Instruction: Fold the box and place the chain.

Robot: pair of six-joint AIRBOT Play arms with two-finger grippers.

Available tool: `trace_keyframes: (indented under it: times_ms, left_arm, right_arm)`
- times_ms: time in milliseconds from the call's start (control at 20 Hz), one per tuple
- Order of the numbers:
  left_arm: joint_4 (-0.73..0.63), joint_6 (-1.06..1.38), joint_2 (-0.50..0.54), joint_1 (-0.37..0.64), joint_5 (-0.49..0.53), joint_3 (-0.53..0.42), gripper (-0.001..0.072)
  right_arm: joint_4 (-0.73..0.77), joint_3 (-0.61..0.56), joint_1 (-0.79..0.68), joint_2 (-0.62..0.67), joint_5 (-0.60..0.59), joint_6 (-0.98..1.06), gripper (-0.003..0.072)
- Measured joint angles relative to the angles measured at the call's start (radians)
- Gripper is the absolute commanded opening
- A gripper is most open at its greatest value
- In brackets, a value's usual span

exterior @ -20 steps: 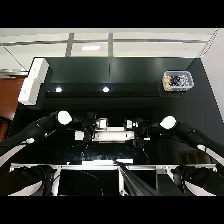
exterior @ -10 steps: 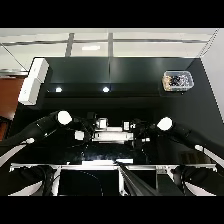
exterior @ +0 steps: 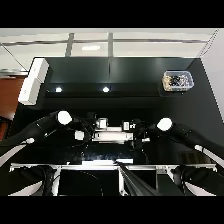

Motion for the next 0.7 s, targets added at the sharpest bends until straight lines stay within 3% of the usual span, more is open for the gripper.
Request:
trace_keyframes:
  times_ms: [50,200,250,350,400,700]
  left_arm:
    - [0.0,0.0,0.0,0.0,0.0,0.0,0.003]
    - [0.0,-0.001,0.0,0.0,0.0,0.0,0.003]
    - [0.0,-0.008,0.0,0.0,0.001,0.0,0.0062]
    - [0.009,-0.024,0.0,0.0,0.003,0.0,0.0293]
    - [0.008,-0.033,0.005,0.0,0.0,0.0,0.0315]
    - [0.048,-0.139,0.094,0.001,-0.003,0.009,0.0315]
  right_arm:
    - [-0.001,0.0,0.0,0.0,-0.004,0.0,0.0436]
    - [0.0,0.001,0.0,-0.001,-0.003,0.001,0.043]
    - [0.0,0.001,0.0,-0.001,-0.002,0.001,0.043]
    - [-0.002,0.001,0.0,-0.001,0.002,0.001,0.043]
    - [-0.003,0.001,0.0,-0.001,0.003,0.001,0.0431]
    - [-0.007,0.001,0.0,-0.001,0.013,-0.005,0.043]
